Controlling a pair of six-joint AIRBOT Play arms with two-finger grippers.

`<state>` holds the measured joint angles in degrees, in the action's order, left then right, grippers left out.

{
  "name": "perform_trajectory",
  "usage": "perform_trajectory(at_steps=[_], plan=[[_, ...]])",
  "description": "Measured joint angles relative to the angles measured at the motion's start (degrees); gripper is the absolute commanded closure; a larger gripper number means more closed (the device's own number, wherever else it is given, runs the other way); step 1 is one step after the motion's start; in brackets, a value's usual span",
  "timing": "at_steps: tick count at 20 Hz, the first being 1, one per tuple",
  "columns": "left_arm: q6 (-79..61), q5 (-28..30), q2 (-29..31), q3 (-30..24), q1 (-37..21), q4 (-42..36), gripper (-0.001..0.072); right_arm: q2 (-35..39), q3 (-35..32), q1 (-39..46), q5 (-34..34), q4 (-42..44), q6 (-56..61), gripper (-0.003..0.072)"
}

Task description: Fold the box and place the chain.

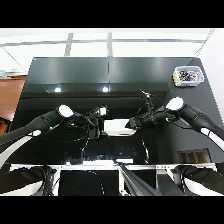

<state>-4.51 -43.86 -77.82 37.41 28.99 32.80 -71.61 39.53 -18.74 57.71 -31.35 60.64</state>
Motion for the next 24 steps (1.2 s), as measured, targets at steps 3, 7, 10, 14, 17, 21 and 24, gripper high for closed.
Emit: perform_trajectory(at_steps=[3, 7, 10, 14, 17, 21, 24], plan=[[-0.02, 0.07, 0.00, 0.00, 0.00, 0.00, 0.0305, -0.35, 0.00, 0.00, -0.57, -1.25, 0.94, 0.0673], [-0.02, 0.11, 0.00, 0.00, 0.00, -0.24, 0.0305, -0.50, 0.42, 0.02, -0.44, -2.43, 1.33, 0.0673], [0.26, 0.09, 0.11, 0.00, 0.00, -0.46, 0.0304, 0.92, 3.56, 0.79, 3.17, -5.03, 0.92, 0.0673], [4.04, -2.14, 1.64, 0.94, 0.00, 5.14, -0.0011, 5.60, 11.10, 6.97, 14.73, -2.49, 0.26, 0.0673], [8.87, -5.40, 4.35, 3.23, 0.02, 11.67, -0.0011, 9.94, 14.53, 15.47, 23.02, -5.14, -0.13, 0.0674], [14.88, -10.14, 7.76, 8.81, 1.95, 17.62, 0.0025, 14.71, 16.04, 26.21, 27.76, -9.84, 0.09, 0.0673], [22.23, -9.94, 6.86, 14.64, 5.05, 19.63, 0.0032, 15.98, 16.39, 29.49, 27.47, -11.19, 0.31, 0.0673]])
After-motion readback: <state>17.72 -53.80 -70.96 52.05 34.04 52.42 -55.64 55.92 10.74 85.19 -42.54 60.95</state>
